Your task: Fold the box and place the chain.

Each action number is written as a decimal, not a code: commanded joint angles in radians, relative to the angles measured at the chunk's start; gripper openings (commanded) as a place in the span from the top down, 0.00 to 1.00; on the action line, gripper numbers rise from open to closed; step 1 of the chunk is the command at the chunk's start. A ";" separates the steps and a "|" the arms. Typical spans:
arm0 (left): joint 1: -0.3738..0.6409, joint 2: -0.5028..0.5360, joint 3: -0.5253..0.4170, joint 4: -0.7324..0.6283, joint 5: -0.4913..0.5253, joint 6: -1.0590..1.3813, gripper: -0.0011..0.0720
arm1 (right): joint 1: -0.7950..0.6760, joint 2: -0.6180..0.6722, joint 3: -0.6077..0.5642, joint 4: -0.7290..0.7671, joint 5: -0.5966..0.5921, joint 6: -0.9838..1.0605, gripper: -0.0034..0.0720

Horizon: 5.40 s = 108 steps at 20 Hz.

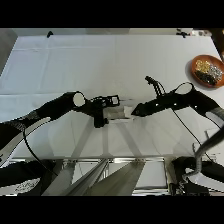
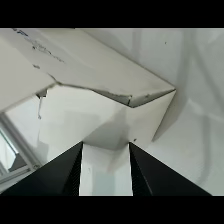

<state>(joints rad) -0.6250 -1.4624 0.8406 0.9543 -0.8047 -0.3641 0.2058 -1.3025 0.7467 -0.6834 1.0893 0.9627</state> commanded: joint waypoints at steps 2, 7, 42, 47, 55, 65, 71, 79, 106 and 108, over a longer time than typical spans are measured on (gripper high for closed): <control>0.000 0.001 0.000 0.000 0.000 0.000 0.51 | 0.097 0.001 0.088 -0.200 -0.066 0.200 0.50; 0.000 0.001 0.000 0.000 0.000 0.000 0.51 | 0.176 0.001 0.108 -0.367 -0.082 0.407 0.49; 0.000 0.001 0.000 0.000 0.000 0.000 0.51 | 0.412 -0.166 0.254 -0.665 -0.058 1.044 0.55; 0.000 0.001 0.000 0.000 0.000 0.000 0.51 | 0.435 -0.198 0.270 -0.713 -0.026 1.045 0.56; 0.000 0.001 0.000 0.000 0.000 0.000 0.51 | 0.441 -0.207 0.270 -0.750 -0.031 1.045 0.94; 0.000 0.001 0.000 0.000 0.000 0.000 0.51 | 0.441 -0.208 0.273 -0.750 -0.035 1.042 0.76; 0.000 0.001 0.000 0.000 0.000 0.000 0.51 | 0.473 -0.244 0.273 -0.764 -0.047 1.041 0.93; 0.000 0.001 0.000 0.000 0.000 0.000 0.51 | 0.472 -0.191 0.273 -0.787 -0.018 1.012 0.50; 0.000 0.001 0.000 0.000 0.000 0.000 0.51 | -0.689 -0.338 0.785 -1.032 -0.069 0.511 0.24; 0.000 0.001 0.000 0.000 0.000 0.000 0.51 | -0.686 -0.449 0.894 -1.027 -0.063 0.551 0.23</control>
<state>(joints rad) -0.6247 -1.4620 0.8402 0.9543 -0.8043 -0.3641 -0.4438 -1.5871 1.4864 -1.7222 1.0046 1.4929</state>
